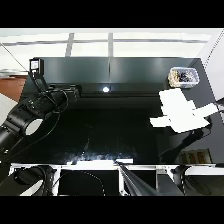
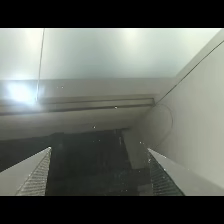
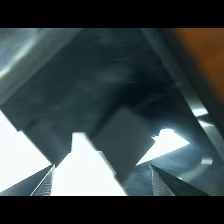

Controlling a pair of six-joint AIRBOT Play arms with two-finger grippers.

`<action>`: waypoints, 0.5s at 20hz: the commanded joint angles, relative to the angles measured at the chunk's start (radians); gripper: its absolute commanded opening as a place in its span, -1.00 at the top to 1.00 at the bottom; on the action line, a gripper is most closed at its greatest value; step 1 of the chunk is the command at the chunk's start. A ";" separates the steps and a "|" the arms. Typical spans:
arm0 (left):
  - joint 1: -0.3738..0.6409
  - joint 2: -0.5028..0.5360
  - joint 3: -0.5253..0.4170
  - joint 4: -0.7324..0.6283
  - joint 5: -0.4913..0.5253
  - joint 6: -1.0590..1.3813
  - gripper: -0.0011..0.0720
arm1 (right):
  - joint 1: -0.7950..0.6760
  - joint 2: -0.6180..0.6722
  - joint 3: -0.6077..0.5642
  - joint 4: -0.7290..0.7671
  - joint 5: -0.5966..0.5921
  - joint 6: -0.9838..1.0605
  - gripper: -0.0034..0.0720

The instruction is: Fold the box and place the chain.

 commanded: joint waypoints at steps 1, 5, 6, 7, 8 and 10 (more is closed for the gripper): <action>0.000 0.000 0.000 -0.004 0.001 0.002 -0.95 | 0.015 -0.085 0.037 0.036 0.133 -0.102 -0.57; 0.000 0.000 0.000 -0.015 0.000 0.002 -0.95 | 0.024 -0.104 0.038 0.000 0.128 -0.128 -0.32; 0.000 0.000 0.000 -0.031 0.001 0.002 -0.95 | 0.024 -0.104 0.038 -0.014 0.129 -0.138 -0.32; 0.000 0.000 0.000 -0.032 0.000 0.002 -0.95 | 0.024 -0.104 0.038 -0.018 0.135 -0.152 -0.31; 0.000 0.000 0.000 -0.034 0.000 0.002 -0.95 | 0.024 -0.104 0.038 -0.016 0.143 -0.171 0.19; 0.000 0.000 0.000 -0.034 0.000 0.002 -0.95 | 0.024 -0.104 0.038 0.013 0.171 -0.217 0.59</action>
